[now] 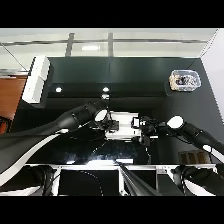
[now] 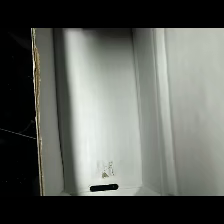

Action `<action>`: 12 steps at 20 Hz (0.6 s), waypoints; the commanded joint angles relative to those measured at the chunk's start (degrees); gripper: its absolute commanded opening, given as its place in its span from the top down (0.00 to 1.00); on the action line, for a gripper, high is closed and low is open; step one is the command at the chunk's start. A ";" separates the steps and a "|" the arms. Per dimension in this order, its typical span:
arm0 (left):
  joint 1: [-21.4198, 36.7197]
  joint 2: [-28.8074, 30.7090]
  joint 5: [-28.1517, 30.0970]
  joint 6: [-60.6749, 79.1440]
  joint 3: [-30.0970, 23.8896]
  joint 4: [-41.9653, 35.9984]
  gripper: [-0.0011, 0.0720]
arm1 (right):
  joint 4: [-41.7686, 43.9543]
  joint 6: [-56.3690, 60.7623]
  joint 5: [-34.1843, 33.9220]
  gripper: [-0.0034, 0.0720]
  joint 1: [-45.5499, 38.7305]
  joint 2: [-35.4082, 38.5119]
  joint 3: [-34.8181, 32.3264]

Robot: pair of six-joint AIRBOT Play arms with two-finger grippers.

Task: Fold the box and place the chain.

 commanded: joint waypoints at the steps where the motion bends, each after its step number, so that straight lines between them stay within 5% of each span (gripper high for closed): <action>1: -0.74 -3.43 -5.18 -2.38 3.52 0.74 0.26 | -0.02 0.00 0.00 0.69 0.07 -0.04 -0.02; 3: -0.85 -4.37 -5.90 -3.48 5.38 0.70 0.33 | -0.02 0.00 0.00 0.69 0.07 -0.04 -0.02; 12: -0.83 -4.74 -7.04 -5.49 6.80 -0.31 0.33 | 0.00 0.00 0.02 0.69 0.07 -0.04 0.00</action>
